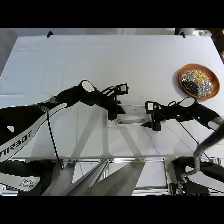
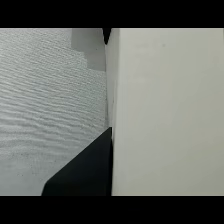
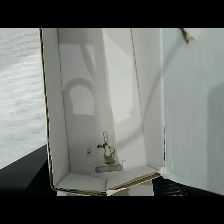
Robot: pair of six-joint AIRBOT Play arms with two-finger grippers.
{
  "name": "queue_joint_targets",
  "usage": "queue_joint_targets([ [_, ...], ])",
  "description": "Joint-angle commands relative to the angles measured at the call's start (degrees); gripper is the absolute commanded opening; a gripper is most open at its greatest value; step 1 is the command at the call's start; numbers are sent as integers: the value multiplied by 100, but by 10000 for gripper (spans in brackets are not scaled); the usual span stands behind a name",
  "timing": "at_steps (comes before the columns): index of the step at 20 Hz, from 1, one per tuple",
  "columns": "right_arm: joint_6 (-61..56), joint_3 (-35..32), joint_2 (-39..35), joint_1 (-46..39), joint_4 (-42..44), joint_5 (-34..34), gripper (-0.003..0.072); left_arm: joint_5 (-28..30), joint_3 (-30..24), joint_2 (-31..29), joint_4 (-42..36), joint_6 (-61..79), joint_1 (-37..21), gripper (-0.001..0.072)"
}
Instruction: Fold the box and place the chain.
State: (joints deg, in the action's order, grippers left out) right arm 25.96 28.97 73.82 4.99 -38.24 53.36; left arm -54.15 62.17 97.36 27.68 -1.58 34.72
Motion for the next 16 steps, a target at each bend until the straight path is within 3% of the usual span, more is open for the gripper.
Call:
queue_joint_targets([
  [1, 0, -4, -2, 0, 2, 0, 401, -90, 0, -7, 85, 13, -2, 12],
  [2, -2, -4, -2, 0, 2, 0, 401, -42, 0, -9, 85, 17, -4, 65],
  [4, -2, -4, -2, 0, 2, 0, 401, -37, 4, -48, 101, 24, -24, 280],
  [9, 0, -4, -2, 0, 2, -2, 401, -13, 4, -570, 562, 13, -221, 307],
  [11, 0, -4, -2, 0, 2, 0, 401, -52, 4, -881, 905, -2, -345, 522],
  [15, -2, -4, -2, 0, 2, 0, 401, -144, 4, -1659, 1499, -741, -662, 530],
  [16, 0, -4, -2, 0, 2, 0, 401, -138, 4, -1878, 1685, -1023, -734, 479],
])
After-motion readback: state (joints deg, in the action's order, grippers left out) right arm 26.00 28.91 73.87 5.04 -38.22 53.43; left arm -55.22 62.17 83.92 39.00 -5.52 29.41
